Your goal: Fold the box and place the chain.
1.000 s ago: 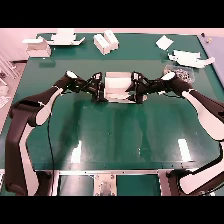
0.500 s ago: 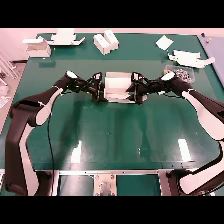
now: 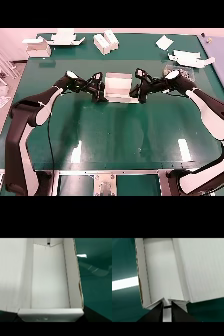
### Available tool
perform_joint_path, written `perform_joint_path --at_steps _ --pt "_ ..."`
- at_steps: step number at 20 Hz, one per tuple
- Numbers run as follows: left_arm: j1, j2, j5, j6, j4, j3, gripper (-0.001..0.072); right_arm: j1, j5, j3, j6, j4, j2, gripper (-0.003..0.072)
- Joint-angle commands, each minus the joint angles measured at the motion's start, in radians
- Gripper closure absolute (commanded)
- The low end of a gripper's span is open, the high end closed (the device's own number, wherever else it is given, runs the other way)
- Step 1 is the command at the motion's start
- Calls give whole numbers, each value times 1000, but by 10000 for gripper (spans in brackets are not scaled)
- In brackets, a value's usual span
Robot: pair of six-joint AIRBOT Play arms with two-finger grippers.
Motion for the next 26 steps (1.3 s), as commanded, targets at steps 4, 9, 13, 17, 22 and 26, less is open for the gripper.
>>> perform_joint_path --at_steps 4,9,13,17,22,26 --pt "0 0 0 2 1 0 305 -41 65 27 127 -24 63 591" --pt "0 0 0 2 1 0 305 -69 68 71 457 -26 108 681" --pt "0 0 -1 2 1 0 305 -143 69 77 795 -26 115 682" --pt "0 0 -1 2 1 0 305 -252 88 74 1050 -26 115 682" --pt "0 0 0 2 1 0 305 -303 125 14 1154 -23 113 683" --pt "0 0 2 2 1 0 305 -302 93 -63 1153 -24 102 683"
